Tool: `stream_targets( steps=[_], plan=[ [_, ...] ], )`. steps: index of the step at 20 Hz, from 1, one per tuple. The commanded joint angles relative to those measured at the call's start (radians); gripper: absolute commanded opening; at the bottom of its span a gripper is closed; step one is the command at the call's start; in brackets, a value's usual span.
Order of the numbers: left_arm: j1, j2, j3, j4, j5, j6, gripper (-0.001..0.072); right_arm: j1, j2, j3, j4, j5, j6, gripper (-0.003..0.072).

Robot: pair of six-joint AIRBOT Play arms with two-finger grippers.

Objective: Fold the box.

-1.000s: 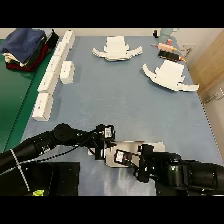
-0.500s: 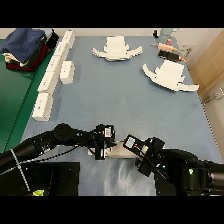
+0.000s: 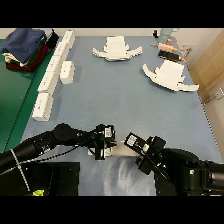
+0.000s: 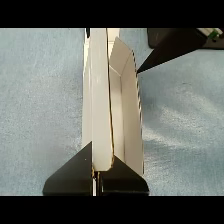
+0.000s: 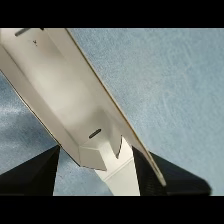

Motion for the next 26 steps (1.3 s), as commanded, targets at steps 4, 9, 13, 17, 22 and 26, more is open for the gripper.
stream_targets(
  steps=[4, 9, 13, 17, 22, 26],
  plan=[
    [-0.001, 0.000, 0.000, 0.000, 0.000, 0.000, 0.0017, -0.084, 0.180, -0.099, 0.042, -0.094, -0.139, 0.0720],
    [-0.001, 0.000, 0.000, 0.000, 0.000, 0.000, 0.0017, -0.312, 0.329, -0.184, 0.326, -0.205, -0.607, 0.0720],
    [-0.001, 0.000, 0.000, 0.000, 0.000, 0.000, 0.0017, -0.519, 0.285, -0.175, 0.605, -0.182, -0.961, 0.0720],
    [-0.001, 0.000, 0.000, 0.000, 0.000, 0.000, 0.0017, -0.572, 0.343, -0.131, 0.695, -0.019, -1.046, 0.0720],
    [-0.001, 0.000, 0.000, 0.000, 0.000, 0.000, 0.0017, -0.570, 0.415, -0.128, 0.892, 0.048, -1.085, 0.0720],
    [-0.001, 0.000, 0.000, 0.000, 0.001, 0.001, 0.0017, -0.548, 0.360, -0.129, 0.903, 0.039, -1.173, 0.0720]
  ],
)
